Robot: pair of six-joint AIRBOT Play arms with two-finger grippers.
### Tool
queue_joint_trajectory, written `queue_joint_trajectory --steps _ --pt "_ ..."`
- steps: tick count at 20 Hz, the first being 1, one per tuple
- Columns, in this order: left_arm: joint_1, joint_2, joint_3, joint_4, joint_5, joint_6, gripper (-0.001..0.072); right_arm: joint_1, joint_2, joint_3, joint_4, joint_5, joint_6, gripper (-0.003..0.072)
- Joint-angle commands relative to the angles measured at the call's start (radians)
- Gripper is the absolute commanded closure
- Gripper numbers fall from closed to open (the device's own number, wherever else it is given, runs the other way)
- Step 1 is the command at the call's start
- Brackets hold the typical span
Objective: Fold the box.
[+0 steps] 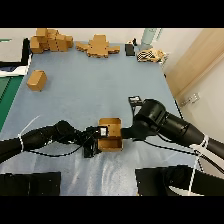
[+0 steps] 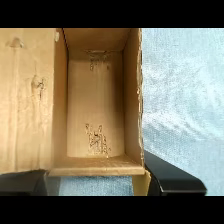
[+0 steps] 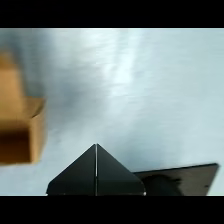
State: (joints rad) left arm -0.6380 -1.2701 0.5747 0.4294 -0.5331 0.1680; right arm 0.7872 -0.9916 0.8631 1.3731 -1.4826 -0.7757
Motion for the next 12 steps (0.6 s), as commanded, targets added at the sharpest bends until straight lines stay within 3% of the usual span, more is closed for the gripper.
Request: queue_joint_trajectory --steps 1,3,4,6,7,9,12 --pt "0.0 -0.001 0.001 0.0 0.0 0.0 0.0235 -0.198 -0.012 -0.046 -0.05 0.146 -0.177 0.0683" --pt "0.0 -0.001 0.001 0.0 0.0 0.0 0.0236 -0.449 -0.085 -0.047 0.343 0.394 -0.48 0.0683" --pt "0.0 -0.001 0.001 0.0 0.0 0.0 0.0236 -0.575 -0.142 -0.047 0.642 0.44 -0.697 0.0683" --pt "0.0 -0.001 0.001 0.0 0.0 0.0 0.0236 -0.732 -0.269 -0.045 1.144 0.342 -1.101 0.0684" --pt "0.0 -0.001 0.001 0.0 0.0 0.0 0.0235 -0.765 -0.323 -0.045 1.287 0.247 -1.252 0.0683" --pt "0.0 -0.001 0.001 0.0 0.001 0.0 0.0236 -0.766 -0.405 -0.046 1.409 0.119 -1.436 0.0684" --pt "0.0 -0.001 0.001 0.0 0.0 0.0 0.0236 -0.698 -0.427 -0.046 1.442 0.058 -1.574 0.0683"
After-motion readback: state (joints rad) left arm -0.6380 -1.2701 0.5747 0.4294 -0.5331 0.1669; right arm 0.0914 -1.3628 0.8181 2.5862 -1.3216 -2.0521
